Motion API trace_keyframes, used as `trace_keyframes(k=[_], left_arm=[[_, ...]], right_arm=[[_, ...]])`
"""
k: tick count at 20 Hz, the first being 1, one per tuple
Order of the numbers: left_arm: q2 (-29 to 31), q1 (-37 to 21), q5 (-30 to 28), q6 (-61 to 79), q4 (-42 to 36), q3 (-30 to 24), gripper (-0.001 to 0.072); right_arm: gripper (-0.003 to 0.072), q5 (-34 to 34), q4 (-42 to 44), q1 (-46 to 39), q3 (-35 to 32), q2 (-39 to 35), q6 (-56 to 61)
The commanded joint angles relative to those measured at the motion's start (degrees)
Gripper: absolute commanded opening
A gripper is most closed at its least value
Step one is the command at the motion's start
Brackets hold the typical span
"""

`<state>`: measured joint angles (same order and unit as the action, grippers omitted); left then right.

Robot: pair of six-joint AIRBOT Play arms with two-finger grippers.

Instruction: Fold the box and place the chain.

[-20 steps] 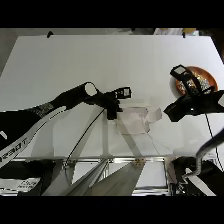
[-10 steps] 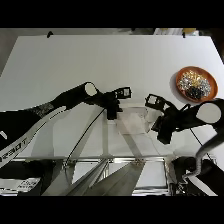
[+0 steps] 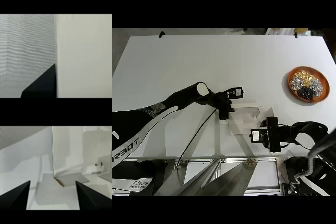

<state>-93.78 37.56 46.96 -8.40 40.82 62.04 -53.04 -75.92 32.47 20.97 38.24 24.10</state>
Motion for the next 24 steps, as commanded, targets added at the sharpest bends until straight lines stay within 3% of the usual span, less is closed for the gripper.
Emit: trace_keyframes(k=[1,4,8,24], left_arm=[[0.0,0.0,0.0,0.0,0.0,0.0,0.0011],[0.0,0.0,0.0,0.0,0.0,0.0,0.0011],[0.0,0.0,0.0,0.0,0.0,0.0,0.0011],[0.0,0.0,0.0,0.0,0.0,0.0,0.0011]], right_arm=[[0.0693,7.5,0.2,1.0,-1.8,0.2,-1.7],[0.0699,12.9,0.2,1.0,-1.9,3.3,-1.8],[0.0698,13.7,0.2,1.0,-1.9,7.5,-2.2],[0.0686,17.7,-1.2,-2.2,-2.2,7.6,-3.4]])
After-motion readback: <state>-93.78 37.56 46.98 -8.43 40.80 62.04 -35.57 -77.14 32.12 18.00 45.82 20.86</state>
